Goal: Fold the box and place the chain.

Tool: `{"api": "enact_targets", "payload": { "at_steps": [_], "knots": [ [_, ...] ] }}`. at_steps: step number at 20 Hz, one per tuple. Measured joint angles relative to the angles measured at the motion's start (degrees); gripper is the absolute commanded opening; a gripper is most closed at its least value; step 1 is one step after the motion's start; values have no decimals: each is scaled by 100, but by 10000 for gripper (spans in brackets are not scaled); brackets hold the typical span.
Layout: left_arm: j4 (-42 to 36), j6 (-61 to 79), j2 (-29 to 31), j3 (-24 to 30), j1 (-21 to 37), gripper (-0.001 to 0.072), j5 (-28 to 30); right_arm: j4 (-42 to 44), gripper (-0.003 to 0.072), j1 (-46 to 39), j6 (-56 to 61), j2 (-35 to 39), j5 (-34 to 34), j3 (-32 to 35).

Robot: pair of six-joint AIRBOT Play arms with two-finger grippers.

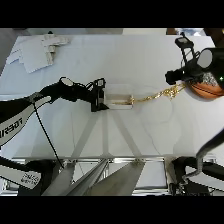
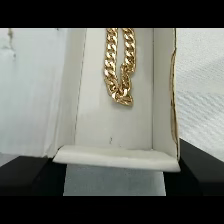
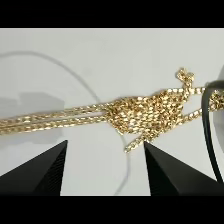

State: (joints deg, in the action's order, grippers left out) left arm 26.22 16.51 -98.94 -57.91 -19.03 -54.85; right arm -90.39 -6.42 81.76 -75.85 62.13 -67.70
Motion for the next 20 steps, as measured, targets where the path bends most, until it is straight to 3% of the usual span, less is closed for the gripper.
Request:
{"api": "enact_targets", "payload": {
  "at_steps": [9, 12, 16, 20],
  "knots": [
    [0, 0, 0, 0, 0, 276, 0, -70, 549, -190, 157, -1274, -321, 195],
    [0, 0, 0, 0, 0, 276, 0, -94, 356, -116, 269, -1585, -378, 205],
    [-2, -2, 0, 0, 0, 276, 0, -225, 14, -42, 354, -1718, -424, 201],
    [0, -2, 0, 0, 0, 276, 0, -149, 14, 42, 376, -1615, -549, 216]
  ]
}}
